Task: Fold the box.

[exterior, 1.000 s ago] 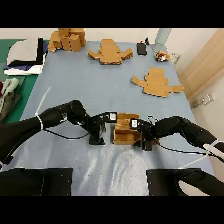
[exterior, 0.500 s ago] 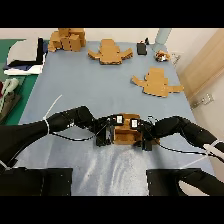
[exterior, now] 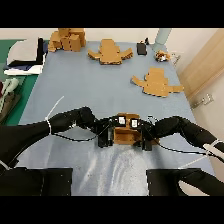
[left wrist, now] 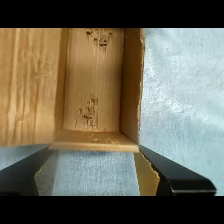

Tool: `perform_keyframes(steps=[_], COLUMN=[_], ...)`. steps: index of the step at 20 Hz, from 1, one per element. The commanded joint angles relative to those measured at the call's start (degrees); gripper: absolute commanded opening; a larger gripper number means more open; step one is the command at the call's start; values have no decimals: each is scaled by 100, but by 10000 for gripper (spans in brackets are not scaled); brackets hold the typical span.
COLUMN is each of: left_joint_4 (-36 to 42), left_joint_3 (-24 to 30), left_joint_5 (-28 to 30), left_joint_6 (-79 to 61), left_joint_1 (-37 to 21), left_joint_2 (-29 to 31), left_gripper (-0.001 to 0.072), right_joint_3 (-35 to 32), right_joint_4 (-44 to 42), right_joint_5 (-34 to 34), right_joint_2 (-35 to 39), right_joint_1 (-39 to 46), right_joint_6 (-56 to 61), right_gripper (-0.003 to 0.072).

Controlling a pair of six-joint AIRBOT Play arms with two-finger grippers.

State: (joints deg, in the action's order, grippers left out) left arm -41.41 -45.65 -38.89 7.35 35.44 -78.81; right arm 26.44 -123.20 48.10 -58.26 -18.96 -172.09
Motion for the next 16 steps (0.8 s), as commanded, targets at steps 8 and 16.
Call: perform_keyframes(steps=[8,16], left_joint_4=[31,7], left_joint_3=[-61,-59], left_joint_5=[433,229], left_joint_6=[-74,-72], left_joint_1=[319,332], left_joint_2=[-4,-20], left_gripper=[706,704], right_joint_3=[4,2], right_joint_4=[2,0], right_joint_5=[0,2], right_joint_2=[0,0], right_joint_1=[-4,-4], right_joint_6=[0,0], right_gripper=[558,559])
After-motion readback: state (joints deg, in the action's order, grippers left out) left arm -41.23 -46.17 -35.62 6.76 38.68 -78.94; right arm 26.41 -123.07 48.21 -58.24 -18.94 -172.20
